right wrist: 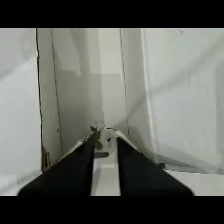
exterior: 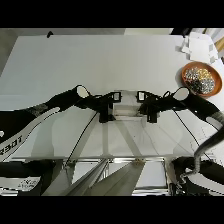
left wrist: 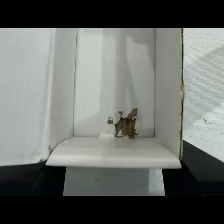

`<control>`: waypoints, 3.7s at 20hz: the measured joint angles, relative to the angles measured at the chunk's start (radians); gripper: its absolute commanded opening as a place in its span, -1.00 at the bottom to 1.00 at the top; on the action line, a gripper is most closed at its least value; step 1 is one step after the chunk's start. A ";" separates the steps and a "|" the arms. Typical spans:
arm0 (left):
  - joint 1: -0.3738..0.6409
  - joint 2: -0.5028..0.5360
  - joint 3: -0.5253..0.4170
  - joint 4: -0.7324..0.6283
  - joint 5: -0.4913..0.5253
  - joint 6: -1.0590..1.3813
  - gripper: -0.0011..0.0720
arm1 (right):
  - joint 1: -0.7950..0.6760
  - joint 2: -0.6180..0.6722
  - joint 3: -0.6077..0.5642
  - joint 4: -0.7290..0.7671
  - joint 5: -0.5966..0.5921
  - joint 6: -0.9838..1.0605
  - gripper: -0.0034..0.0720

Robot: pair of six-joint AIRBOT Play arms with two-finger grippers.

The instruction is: Fold the box and place the chain.

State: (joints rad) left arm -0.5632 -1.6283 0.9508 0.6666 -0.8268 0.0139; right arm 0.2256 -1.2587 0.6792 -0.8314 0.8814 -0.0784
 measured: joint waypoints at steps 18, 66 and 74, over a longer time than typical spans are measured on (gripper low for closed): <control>0.000 0.000 0.000 0.000 0.000 0.000 -0.93 | -0.069 0.197 0.000 -0.270 0.109 0.623 -0.89; 0.000 0.000 0.000 0.000 0.000 0.000 -0.93 | -0.117 0.088 -0.030 0.042 0.123 1.211 0.05; 0.000 0.000 0.000 0.000 0.000 0.000 -0.93 | 0.074 0.027 0.092 -0.212 0.101 1.549 0.05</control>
State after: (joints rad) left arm -0.5632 -1.6283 0.9508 0.6666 -0.8268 0.0143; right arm 0.2996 -1.2312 0.7715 -1.0439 0.9829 1.4704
